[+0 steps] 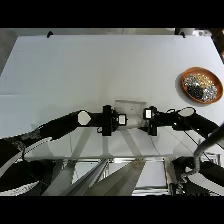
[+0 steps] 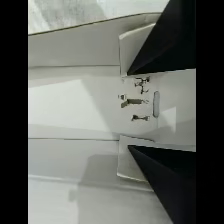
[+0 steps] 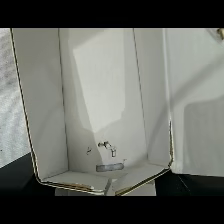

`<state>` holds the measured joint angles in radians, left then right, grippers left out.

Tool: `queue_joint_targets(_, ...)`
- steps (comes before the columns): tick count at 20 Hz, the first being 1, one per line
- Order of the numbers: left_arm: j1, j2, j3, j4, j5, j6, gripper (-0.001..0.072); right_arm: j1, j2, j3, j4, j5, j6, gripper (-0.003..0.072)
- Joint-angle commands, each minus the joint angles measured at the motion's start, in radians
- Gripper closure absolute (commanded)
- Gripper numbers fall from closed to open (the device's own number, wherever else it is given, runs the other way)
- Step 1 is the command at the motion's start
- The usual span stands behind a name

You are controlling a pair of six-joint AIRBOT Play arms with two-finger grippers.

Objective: Fold the box and place the chain.

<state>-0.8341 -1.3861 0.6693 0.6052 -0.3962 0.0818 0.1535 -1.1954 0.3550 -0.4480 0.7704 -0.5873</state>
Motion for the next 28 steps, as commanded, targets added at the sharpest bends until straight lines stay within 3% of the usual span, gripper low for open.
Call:
queue_joint_targets(1, -0.009, -0.010, 0.000, -0.025, 0.023, 0.001, 0.0187, 0.000, 0.001, 0.000, 0.000, 0.000, 0.003, 0.0111)
queue_joint_targets(3, -0.009, -0.009, 0.000, -0.025, 0.026, 0.000, 0.0226, 0.000, 0.001, 0.000, 0.000, 0.000, 0.003, 0.0111)
queue_joint_targets(4, -0.009, -0.006, 0.000, -0.026, 0.026, -0.003, 0.0322, 0.000, 0.001, 0.000, 0.000, 0.000, 0.003, 0.0111)
queue_joint_targets(6, -0.009, 0.009, 0.000, -0.025, 0.011, -0.005, 0.0708, 0.000, 0.001, 0.000, 0.000, 0.000, 0.003, 0.0111)
queue_joint_targets(12, -0.006, 0.142, 0.000, 0.027, 0.014, -0.209, 0.0704, 0.000, 0.001, 0.000, 0.000, 0.000, 0.003, 0.0111)
queue_joint_targets(17, 0.010, 0.286, 0.000, 0.224, -0.015, -0.591, 0.0705, 0.000, 0.001, 0.000, 0.000, 0.000, 0.003, 0.0111)
queue_joint_targets(19, 0.054, 0.349, 0.000, 0.375, -0.106, -0.894, 0.0706, 0.000, 0.001, 0.000, 0.000, 0.000, 0.003, 0.0111)
queue_joint_targets(23, 0.177, 0.472, 0.000, 0.738, -0.433, -1.542, 0.0706, 0.000, 0.001, 0.000, 0.000, 0.000, 0.003, 0.0111)
queue_joint_targets(25, 0.245, 0.487, -0.002, 0.747, -0.541, -1.667, 0.0705, 0.000, 0.001, 0.000, 0.000, 0.000, 0.003, 0.0111)
queue_joint_targets(26, 0.273, 0.483, -0.010, 0.710, -0.542, -1.683, 0.0705, 0.000, 0.001, 0.000, 0.000, 0.000, 0.003, 0.0111)
queue_joint_targets(28, 0.313, 0.476, -0.055, 0.635, -0.452, -1.679, 0.0705, 0.000, 0.001, 0.000, 0.000, 0.000, 0.003, 0.0111)
